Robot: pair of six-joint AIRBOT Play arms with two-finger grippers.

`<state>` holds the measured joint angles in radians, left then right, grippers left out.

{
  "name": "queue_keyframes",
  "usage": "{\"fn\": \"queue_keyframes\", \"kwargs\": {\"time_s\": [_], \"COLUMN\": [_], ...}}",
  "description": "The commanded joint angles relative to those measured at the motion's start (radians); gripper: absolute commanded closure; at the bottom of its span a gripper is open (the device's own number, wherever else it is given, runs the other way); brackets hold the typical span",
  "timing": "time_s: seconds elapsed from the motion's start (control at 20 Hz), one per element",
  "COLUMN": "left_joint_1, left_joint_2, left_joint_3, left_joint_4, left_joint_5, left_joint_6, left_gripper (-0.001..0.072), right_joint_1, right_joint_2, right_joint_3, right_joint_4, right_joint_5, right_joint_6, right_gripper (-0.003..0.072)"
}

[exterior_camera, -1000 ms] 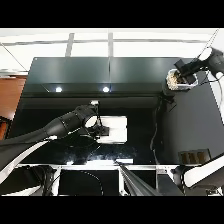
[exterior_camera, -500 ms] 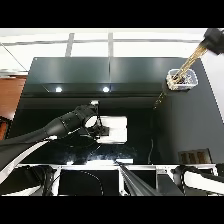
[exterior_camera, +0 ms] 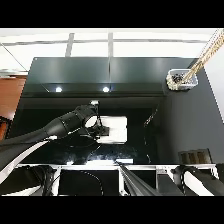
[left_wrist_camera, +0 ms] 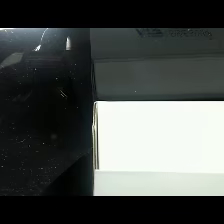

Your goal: Fold the box and place the chain.

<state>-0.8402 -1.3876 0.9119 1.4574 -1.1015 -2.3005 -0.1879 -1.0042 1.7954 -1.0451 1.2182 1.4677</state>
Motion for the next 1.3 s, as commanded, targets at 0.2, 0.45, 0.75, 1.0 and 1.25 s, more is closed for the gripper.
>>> {"fn": "queue_keyframes", "kwargs": {"time_s": [0.2, 0.45, 0.75, 1.0, 1.25], "left_joint_1": [0.0, 0.0, 0.0, 0.0, 0.0], "left_joint_2": [0.0, 0.0, 0.0, 0.0, 0.0], "left_joint_3": [0.0, 0.0, 0.0, 0.0, 0.0], "left_joint_4": [0.0, 0.0, 0.0, 0.0, 0.0], "left_joint_5": [0.001, 0.001, 0.001, 0.001, 0.001], "left_joint_6": [0.0, 0.0, 0.0, 0.0, 0.0], "left_gripper": [0.0681, 0.0681, 0.0681, 0.0681, 0.0681], "right_joint_1": [0.277, 0.496, 0.612, 0.626, 0.626], "right_joint_2": [0.124, 0.124, 0.114, 0.107, 0.103], "right_joint_3": [-0.182, -0.349, -0.455, -0.481, -0.482], "right_joint_4": [0.018, 0.029, 0.175, 0.373, 0.489], "right_joint_5": [0.319, 0.347, 0.275, 0.125, 0.053], "right_joint_6": [-0.092, -0.091, -0.094, -0.132, -0.19], "right_gripper": [0.0678, 0.0678, 0.0679, 0.0679, 0.0679]}}
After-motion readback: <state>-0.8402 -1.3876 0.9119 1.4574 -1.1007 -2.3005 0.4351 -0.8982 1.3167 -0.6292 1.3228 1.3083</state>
